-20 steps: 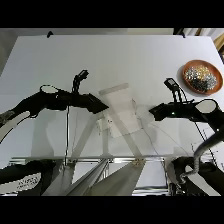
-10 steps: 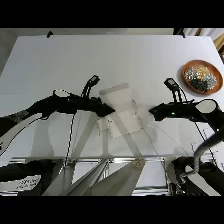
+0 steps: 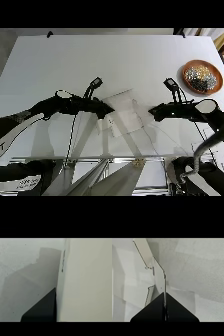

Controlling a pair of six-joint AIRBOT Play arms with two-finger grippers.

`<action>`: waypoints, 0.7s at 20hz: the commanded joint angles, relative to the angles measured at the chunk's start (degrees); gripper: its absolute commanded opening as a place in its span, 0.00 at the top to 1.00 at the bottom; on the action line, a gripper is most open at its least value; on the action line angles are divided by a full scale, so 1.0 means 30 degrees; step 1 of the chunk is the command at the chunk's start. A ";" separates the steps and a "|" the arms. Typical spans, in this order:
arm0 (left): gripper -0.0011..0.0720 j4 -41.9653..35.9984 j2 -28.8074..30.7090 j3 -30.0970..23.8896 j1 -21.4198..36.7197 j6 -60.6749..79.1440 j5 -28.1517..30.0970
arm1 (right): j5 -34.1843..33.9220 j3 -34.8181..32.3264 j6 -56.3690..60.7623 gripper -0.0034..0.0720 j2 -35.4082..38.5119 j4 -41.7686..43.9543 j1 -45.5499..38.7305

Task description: Fold the box and place the chain.

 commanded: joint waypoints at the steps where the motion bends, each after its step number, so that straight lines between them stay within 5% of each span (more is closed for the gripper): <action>1: 0.98 0.0204 0.0168 0.0007 -0.0007 0.1100 0.0058 | 0.0109 0.0007 -0.0007 0.93 0.0015 -0.0022 0.0015; 3: 0.98 0.0605 0.0627 0.0029 -0.0015 0.1792 -0.0102 | 0.0663 0.0022 0.0000 0.91 0.0022 -0.0007 0.0015; 6: 0.98 0.1209 0.1545 0.0240 -0.0109 0.2004 -0.0707 | 0.1705 0.0029 0.0007 0.67 0.0066 -0.0007 0.0007; 14: 0.98 0.6958 0.3942 0.0838 -0.1858 0.2004 -0.1836 | 0.7227 0.2878 0.1654 0.65 0.0794 -0.0998 0.0007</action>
